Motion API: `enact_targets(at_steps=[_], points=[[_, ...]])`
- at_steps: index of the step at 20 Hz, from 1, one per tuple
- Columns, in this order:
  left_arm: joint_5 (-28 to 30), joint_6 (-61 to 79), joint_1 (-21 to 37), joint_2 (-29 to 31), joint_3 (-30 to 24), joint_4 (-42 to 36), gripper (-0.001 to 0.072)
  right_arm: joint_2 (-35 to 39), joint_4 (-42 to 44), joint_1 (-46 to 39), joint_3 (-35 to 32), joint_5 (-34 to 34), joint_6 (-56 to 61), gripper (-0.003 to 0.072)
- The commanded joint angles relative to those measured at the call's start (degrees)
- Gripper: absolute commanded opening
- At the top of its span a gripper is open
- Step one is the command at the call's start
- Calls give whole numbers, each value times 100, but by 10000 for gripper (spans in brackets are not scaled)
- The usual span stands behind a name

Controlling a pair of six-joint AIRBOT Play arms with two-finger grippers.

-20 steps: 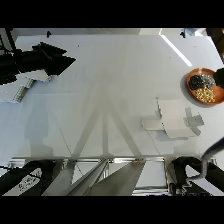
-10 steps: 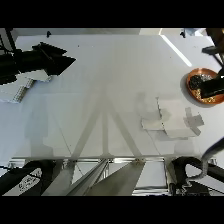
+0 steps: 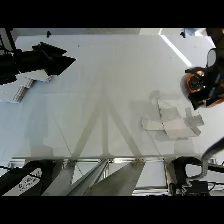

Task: Fold the box and place the chain.

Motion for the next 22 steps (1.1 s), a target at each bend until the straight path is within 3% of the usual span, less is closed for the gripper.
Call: enact_targets(at_steps=[1, 8, 14, 17, 19, 20, 22], points=[[2, 2, 0, -2, 4, 2, 695, -76, -219, -31, -343, -190, -2, 554], [2, 2, 0, -2, 4, 2, 695, -79, 179, -680, -433, -411, 197, 543], [2, 2, 0, -2, 4, 2, 695, -304, 166, -680, -597, -584, 197, 524], [2, 2, 0, -2, 4, 2, 695, -503, -146, -680, -710, -485, 289, 341], [2, 2, 0, -2, 4, 2, 695, -549, -306, -680, -710, -481, 398, 83], [0, 2, 0, -2, 4, 2, 695, -546, -304, -680, -710, -448, 402, 12], [2, 2, 0, -2, 4, 4, 695, -546, -267, -680, -708, -251, 387, 11]])
